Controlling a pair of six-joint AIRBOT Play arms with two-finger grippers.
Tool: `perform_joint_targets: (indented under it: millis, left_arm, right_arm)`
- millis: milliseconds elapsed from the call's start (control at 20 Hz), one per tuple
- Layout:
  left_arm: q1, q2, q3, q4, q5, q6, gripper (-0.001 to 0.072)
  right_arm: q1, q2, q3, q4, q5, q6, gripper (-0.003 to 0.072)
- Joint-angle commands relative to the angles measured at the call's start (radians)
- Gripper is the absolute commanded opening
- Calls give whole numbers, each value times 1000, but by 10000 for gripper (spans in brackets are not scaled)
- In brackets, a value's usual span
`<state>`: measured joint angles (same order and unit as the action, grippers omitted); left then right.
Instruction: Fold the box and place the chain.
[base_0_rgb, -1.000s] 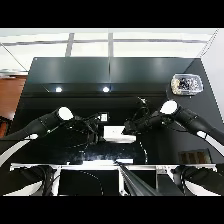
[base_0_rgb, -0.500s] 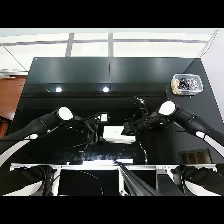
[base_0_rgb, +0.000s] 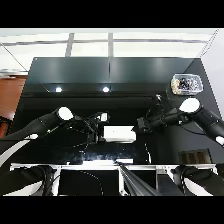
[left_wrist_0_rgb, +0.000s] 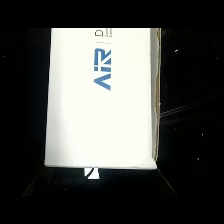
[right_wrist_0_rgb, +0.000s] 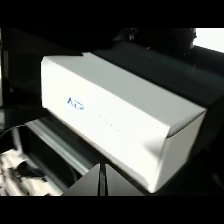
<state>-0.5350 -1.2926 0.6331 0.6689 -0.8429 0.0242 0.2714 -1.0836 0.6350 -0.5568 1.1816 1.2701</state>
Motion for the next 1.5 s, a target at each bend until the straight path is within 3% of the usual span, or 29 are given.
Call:
perform_joint_targets:
  millis: [0, 150, 450, 700, 850, 1150, 1200, 1250, 1300, 1350, 1450]
  left_arm:
    - [1, 0, 0, 1, 0, 1, 367]
    - [0, 0, 0, 1, 0, 1, 367]
    - [1, 0, 0, 1, 0, 1, 367]
    - [0, 0, 0, 1, 0, 1, 367]
    - [2, 0, 0, 5, 1, 1, 367]
    - [2, 2, 0, 5, -1, 1, 369]
    - [3, 9, 0, 14, -7, 0, 385]
    - [2, 24, 0, 36, -7, -7, 484]
    - [3, 48, 0, 64, -3, -32, 648]
    - [3, 77, 0, 105, 11, -81, 710]
    - [3, 140, 0, 213, 20, -163, 711]
  right_arm:
    - [4, 24, -134, 253, -38, -109, 47]
    - [77, 24, -203, 361, -160, -146, 47]
    - [148, 5, -203, 327, -309, -141, 47]
    - [148, -51, -203, 293, -303, -144, 47]
    - [138, -41, -194, 315, -230, -222, 47]
    - [-63, 122, -143, 318, -142, -237, 47]
    - [-113, 140, -143, 317, -126, -233, 47]
    - [-159, 146, -143, 317, -103, -230, 48]
    - [-207, 146, -143, 316, -76, -230, 47]
    - [-248, 146, -143, 312, -60, -231, 47]
    - [-315, 146, -143, 312, -58, -232, 47]
